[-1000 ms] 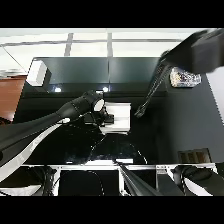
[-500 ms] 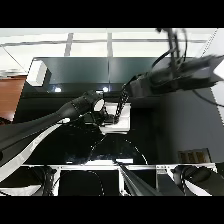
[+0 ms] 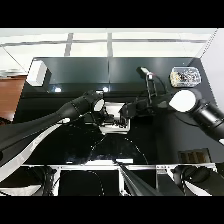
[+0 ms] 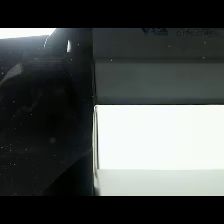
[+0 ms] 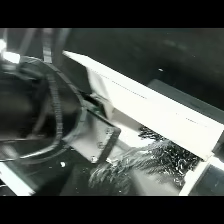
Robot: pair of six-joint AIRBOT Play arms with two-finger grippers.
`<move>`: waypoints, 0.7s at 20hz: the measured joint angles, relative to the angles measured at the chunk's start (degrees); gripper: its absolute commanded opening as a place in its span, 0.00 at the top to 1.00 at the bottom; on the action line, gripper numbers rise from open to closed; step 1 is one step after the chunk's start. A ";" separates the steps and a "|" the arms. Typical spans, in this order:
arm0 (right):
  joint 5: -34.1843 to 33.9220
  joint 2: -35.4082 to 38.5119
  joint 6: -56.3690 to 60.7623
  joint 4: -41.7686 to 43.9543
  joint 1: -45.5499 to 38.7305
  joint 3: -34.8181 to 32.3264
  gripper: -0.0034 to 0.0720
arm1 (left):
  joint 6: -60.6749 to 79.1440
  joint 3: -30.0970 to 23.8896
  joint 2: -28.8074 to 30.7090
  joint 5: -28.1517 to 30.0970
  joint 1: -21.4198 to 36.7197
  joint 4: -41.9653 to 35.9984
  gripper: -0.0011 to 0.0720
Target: Fold the box and place the chain.
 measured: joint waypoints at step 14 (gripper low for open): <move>13.66 6.38 0.33 -14.69 -15.04 -0.17 0.41 | -0.15 1.38 1.36 0.13 -0.11 -0.83 0.26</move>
